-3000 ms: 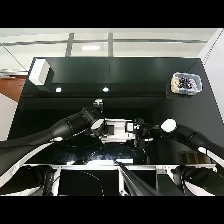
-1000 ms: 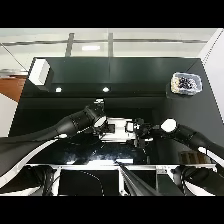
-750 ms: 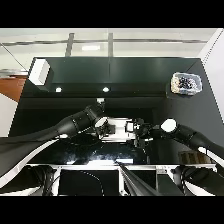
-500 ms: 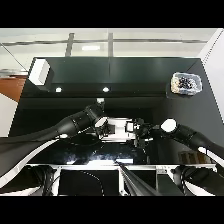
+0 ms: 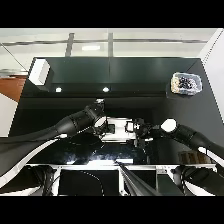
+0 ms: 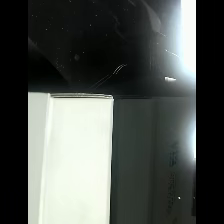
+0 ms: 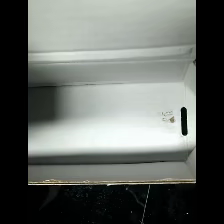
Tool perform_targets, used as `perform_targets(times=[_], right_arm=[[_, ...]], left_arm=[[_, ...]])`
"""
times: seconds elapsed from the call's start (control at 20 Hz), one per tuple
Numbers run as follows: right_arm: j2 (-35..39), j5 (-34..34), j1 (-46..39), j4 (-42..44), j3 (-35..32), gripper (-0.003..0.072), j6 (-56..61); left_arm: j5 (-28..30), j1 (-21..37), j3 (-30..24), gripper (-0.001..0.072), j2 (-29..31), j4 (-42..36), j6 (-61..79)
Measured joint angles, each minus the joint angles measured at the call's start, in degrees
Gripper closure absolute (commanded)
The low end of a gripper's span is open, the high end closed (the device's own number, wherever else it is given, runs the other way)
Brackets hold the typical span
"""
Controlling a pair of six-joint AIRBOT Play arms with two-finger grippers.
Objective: Fold the box and place the chain.
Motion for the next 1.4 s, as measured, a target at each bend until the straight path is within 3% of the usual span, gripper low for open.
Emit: perform_targets(times=[0.05,0.3,0.55,0.6,0.65,0.7,0.75,0.85,1.0,1.1,1.4], right_arm=[[0.0,-0.1,0.0,0.0,0.0,-0.0023,0.0],[3.2,1.3,-1.2,-2.3,0.0,-0.0029,4.4],[7.7,6.7,-5.2,-9.9,0.0,-0.0020,10.0],[7.8,7.0,-5.5,-10.6,0.0,0.0024,10.1],[7.6,7.3,-5.7,-10.7,0.0,0.0160,10.0],[7.3,7.5,-5.9,-10.3,0.0,0.0225,9.5],[7.0,7.5,-6.1,-9.6,0.0,0.0226,8.7],[6.6,7.3,-6.2,-7.5,0.0,0.0388,7.0],[6.2,6.2,-6.1,-4.5,0.0,0.0392,5.9],[6.1,5.9,-5.9,-2.3,0.0,0.0559,5.5],[6.1,5.4,-2.3,1.1,0.0,0.0560,6.4]], left_arm=[[0.2,0.0,0.0,0.0682,0.0,0.0,-0.1],[0.3,0.0,0.0,0.0682,0.0,-0.1,-0.1],[0.0,0.0,0.0,0.0682,0.0,0.0,0.1],[0.0,0.0,0.0,0.0681,0.0,0.1,0.1],[0.1,0.0,0.0,0.0681,0.0,0.1,0.2],[0.1,0.0,0.0,0.0681,0.0,0.1,0.2],[0.1,0.0,0.0,0.0681,0.0,0.2,0.2],[0.3,0.0,0.0,0.0681,0.0,0.2,0.2],[0.4,0.0,0.0,0.0681,0.0,0.2,0.2],[0.4,0.0,0.0,0.0681,0.0,0.2,0.2],[0.4,0.0,0.0,0.0681,0.0,0.4,0.3]])
